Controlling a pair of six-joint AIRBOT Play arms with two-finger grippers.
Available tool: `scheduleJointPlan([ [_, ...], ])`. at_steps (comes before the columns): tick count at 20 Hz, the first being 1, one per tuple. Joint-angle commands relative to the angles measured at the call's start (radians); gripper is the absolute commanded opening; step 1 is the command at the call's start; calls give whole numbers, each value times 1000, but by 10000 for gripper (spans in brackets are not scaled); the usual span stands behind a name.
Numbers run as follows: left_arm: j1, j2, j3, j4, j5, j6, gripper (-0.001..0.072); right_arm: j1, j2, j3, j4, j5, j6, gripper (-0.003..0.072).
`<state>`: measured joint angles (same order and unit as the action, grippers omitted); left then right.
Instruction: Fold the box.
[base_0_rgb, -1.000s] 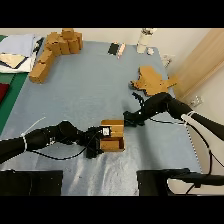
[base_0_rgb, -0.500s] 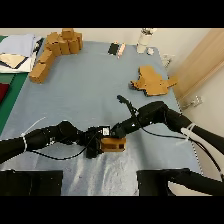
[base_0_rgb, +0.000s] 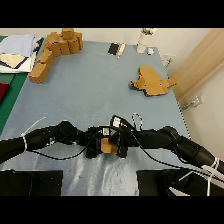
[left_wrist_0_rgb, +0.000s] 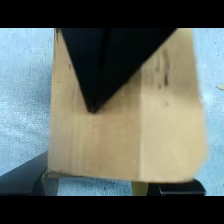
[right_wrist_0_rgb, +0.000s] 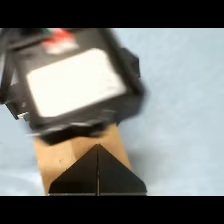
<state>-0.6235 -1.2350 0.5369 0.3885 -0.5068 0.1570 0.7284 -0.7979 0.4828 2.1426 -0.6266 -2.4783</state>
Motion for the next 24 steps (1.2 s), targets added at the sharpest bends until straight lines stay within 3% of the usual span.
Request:
scheduleJointPlan([
  [1,0,0,0,0,0,0,455,77,61,-17,-178,62,-2,50],
  [4,0,0,0,0,0,0,456,109,102,-17,-210,-51,-45,271],
  [6,0,0,0,0,0,0,455,109,119,-17,-209,-101,-71,350],
  [7,0,0,0,0,0,0,455,109,120,-17,-209,-111,-70,444],
  [15,0,0,0,0,0,0,455,114,50,-17,-311,-95,-70,448],
  [24,0,0,0,0,0,0,455,333,139,-94,-753,-4,294,439],
])
